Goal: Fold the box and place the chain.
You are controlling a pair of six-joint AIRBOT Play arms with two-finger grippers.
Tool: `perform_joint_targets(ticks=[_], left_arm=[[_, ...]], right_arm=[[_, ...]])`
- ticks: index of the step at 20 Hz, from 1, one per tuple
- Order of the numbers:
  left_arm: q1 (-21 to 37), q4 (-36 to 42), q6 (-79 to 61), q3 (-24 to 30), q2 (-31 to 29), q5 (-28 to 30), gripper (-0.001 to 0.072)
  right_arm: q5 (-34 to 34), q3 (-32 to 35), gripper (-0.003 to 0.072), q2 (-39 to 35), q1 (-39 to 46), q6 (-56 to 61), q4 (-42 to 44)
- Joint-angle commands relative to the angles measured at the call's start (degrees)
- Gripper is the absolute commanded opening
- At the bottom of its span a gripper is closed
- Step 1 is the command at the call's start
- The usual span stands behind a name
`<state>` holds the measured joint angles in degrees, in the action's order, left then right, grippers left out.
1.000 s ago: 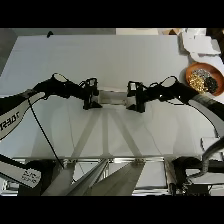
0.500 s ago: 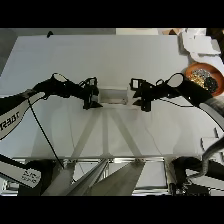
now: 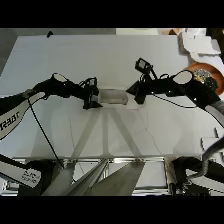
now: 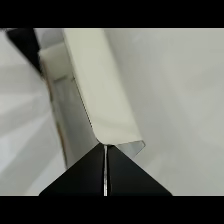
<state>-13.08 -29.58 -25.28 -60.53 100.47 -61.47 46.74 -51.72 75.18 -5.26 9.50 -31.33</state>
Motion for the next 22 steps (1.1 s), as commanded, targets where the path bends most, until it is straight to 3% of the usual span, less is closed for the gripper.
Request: perform_joint_targets(ticks=[1,5,8,13,15,19,21,22], left_arm=[[0.02,-0.02,-0.02,-0.02,-0.02,0.0,0.0276],[0.02,-0.02,-0.02,-0.02,-0.02,-0.02,0.0276],[0.02,-0.02,-0.02,-0.02,-0.02,-0.02,0.0276],[0.02,-0.02,-0.02,-0.02,0.0,-0.02,0.0276],[0.02,-0.02,-0.02,-0.02,0.0,0.0,0.0276],[0.02,-0.02,-0.02,-0.02,0.0,-0.02,0.0276],[0.02,-0.02,-0.02,-0.02,0.0,-0.02,0.0276],[0.02,-0.02,-0.02,-0.02,-0.02,-0.02,0.0276]], right_arm=[[-7.37,-0.07,0.0007,2.86,-0.02,0.52,8.79],[-9.49,-0.07,0.0007,10.82,-0.02,0.17,16.72],[-9.49,-0.07,0.0007,14.27,-0.02,-1.03,16.61],[-7.48,-0.17,0.0011,12.7,0.04,-1.01,16.13],[-5.14,-0.17,0.0013,9.14,0.02,-1.01,11.1],[0.79,-0.15,0.0064,0.02,0.04,-1.05,-9.16],[1.68,-0.13,0.024,-2.47,0.04,-1.16,-16.61],[1.77,-0.13,0.0243,-2.67,0.07,-2.51,-18.25]])
